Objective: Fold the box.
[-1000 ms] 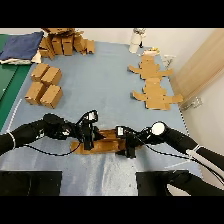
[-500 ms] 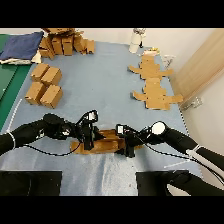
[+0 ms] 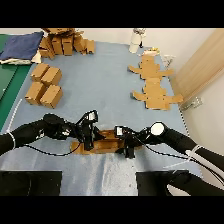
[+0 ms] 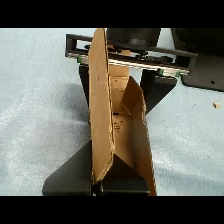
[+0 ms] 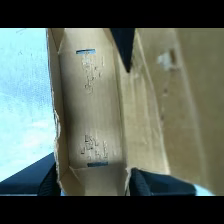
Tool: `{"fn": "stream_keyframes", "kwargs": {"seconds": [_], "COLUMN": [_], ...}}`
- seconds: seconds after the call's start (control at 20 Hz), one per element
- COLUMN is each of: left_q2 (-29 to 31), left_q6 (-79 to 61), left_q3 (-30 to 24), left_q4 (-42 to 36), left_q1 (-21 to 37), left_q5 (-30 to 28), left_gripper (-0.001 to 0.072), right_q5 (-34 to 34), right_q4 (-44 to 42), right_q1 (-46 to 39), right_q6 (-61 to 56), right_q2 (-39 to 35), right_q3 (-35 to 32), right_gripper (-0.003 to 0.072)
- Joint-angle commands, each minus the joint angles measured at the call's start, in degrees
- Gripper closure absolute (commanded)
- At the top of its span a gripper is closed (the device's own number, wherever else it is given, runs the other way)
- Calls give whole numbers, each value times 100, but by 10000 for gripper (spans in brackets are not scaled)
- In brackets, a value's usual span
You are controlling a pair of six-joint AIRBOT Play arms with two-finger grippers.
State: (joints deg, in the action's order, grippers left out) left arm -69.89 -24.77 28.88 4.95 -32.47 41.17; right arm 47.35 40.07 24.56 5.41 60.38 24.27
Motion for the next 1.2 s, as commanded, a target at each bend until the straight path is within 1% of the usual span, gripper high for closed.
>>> {"fn": "stream_keyframes", "kwargs": {"seconds": [0.0,0.1,0.75,0.8,0.85,1.15], "left_q2": [0,0,0,0,0,0], "left_q6": [0,0,0,0,0,0], "left_q3": [-2,-2,-2,-2,-2,-2], "left_q4": [-2,-2,-2,-2,-2,-2], "left_q1": [4,4,4,4,4,4], "left_q5": [-9,-9,-9,-9,-9,-9], "left_gripper": [698,698,699,699,698,698], "right_q5": [-4,-35,-50,-79,-94,-92], "right_q4": [114,146,238,267,293,343], "right_q1": [57,57,57,57,57,59], "right_q6": [0,0,-76,-173,-264,-299], "right_q2": [4,24,85,83,83,63], "right_q3": [2,2,-7,-7,-7,-7], "right_gripper": [180,167,163,120,108,114]}}
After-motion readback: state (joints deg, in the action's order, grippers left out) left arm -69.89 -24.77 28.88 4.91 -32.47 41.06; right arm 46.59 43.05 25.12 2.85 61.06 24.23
